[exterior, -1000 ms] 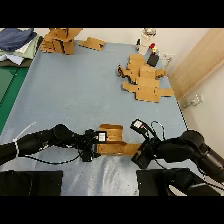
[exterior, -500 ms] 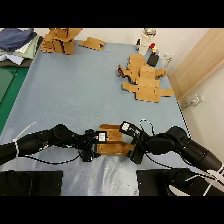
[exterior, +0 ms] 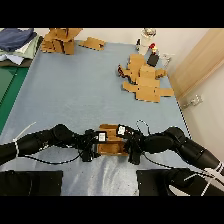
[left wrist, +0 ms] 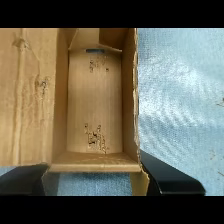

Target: Fold the box.

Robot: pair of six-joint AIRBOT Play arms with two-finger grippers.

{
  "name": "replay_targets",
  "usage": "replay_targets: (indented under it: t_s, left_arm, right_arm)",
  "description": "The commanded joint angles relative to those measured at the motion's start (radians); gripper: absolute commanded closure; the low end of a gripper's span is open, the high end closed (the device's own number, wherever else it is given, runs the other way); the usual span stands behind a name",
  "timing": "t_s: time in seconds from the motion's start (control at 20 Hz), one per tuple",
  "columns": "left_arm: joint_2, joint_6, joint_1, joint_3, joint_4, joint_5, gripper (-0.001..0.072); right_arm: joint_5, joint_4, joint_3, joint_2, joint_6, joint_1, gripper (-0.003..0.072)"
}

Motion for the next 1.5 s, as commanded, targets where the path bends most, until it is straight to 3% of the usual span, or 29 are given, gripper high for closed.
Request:
replay_targets:
  t_s: [0.0, 0.3, 0.35, 0.4, 0.45, 0.55, 0.6, 0.65, 0.7, 0.8, 1.05, 1.1, 1.3, 1.35, 1.45]
  left_arm:
    - [0.001, 0.000, 0.000, -0.001, 0.000, 0.000, 0.0242]
    - [0.001, 0.000, 0.000, -0.001, 0.000, 0.000, 0.0242]
    - [0.001, 0.000, 0.000, -0.001, 0.000, 0.000, 0.0242]
    - [0.001, 0.000, 0.000, -0.001, 0.000, 0.000, 0.0242]
    - [0.001, 0.000, 0.000, -0.001, 0.000, 0.000, 0.0242]
    - [0.001, 0.000, 0.000, -0.001, 0.000, 0.000, 0.0242]
    - [0.001, 0.000, 0.000, -0.001, 0.000, 0.000, 0.0242]
    - [0.001, 0.000, 0.000, -0.001, 0.000, 0.000, 0.0242]
    - [0.001, 0.000, 0.000, -0.001, 0.000, 0.000, 0.0242]
    - [0.001, 0.000, 0.000, -0.001, 0.000, 0.000, 0.0242]
    - [0.001, 0.000, 0.000, -0.001, 0.000, 0.000, 0.0242]
    - [0.001, 0.000, 0.000, -0.001, 0.000, 0.000, 0.0242]
    - [0.001, 0.000, 0.000, -0.001, 0.000, 0.000, 0.0242]
    - [0.001, 0.000, 0.000, -0.001, 0.000, 0.000, 0.0242]
    - [0.001, 0.000, 0.000, -0.001, 0.000, 0.000, 0.0242]
  right_arm:
    - [0.042, 0.041, -0.001, -0.002, -0.050, 0.001, 0.0547]
    - [-0.056, -0.011, -0.001, -0.002, 0.010, 0.001, 0.0543]
    - [-0.072, -0.045, -0.001, -0.002, 0.027, 0.001, 0.0497]
    - [-0.082, -0.087, -0.001, -0.002, 0.040, 0.001, 0.0367]
    - [-0.089, -0.131, -0.001, -0.002, 0.040, 0.001, 0.0299]
    - [-0.084, -0.208, -0.001, -0.002, 0.040, 0.000, 0.0299]
    - [-0.066, -0.228, -0.001, -0.002, 0.040, 0.000, 0.0265]
    - [-0.034, -0.232, -0.001, -0.002, 0.039, 0.000, 0.0155]
    - [0.006, -0.230, -0.001, -0.002, 0.039, 0.000, 0.0134]
    - [0.061, -0.214, -0.001, -0.002, 0.035, 0.001, 0.0134]
    - [0.048, -0.038, -0.003, -0.003, -0.032, 0.001, 0.0136]
    - [0.048, -0.018, -0.003, -0.005, -0.062, 0.001, 0.0176]
    - [0.063, 0.063, -0.003, -0.028, -0.116, 0.010, 0.0499]
    - [0.089, 0.062, -0.003, -0.036, -0.119, 0.027, 0.0533]
    - [0.138, 0.062, -0.003, -0.057, -0.123, 0.048, 0.0532]
